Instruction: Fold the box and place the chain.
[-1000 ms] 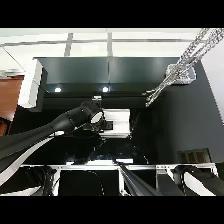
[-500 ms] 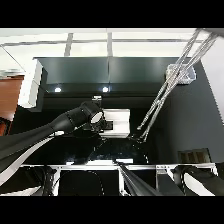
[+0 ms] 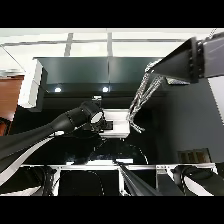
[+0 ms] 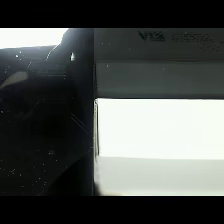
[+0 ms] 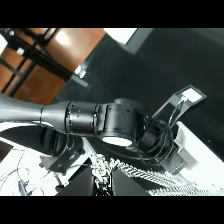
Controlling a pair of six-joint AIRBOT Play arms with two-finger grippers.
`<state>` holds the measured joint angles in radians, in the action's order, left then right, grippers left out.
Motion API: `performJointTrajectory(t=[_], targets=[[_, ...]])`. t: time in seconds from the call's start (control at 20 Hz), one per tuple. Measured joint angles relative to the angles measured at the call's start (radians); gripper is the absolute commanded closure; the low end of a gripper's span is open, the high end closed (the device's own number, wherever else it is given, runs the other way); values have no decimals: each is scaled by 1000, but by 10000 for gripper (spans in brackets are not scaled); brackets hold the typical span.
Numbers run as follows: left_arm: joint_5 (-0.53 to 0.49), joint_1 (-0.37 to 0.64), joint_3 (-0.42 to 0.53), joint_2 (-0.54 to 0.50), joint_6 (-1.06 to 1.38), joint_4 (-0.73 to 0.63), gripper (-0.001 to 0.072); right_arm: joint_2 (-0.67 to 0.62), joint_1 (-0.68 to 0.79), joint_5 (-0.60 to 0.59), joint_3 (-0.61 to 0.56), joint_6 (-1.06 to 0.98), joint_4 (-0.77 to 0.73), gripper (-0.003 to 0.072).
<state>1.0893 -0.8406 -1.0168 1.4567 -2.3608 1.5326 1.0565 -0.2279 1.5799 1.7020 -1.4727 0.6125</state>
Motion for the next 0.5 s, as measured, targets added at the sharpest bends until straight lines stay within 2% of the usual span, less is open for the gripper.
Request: performJointTrajectory(t=[0.25, 0.5], targets=[[10, 0, 0, 0, 0, 0, 680, 0, -46, -65, -138, 16, 5, 675], [13, 0, 0, 0, 0, 0, 680, 1, -130, -209, -421, 34, 13, 675]])
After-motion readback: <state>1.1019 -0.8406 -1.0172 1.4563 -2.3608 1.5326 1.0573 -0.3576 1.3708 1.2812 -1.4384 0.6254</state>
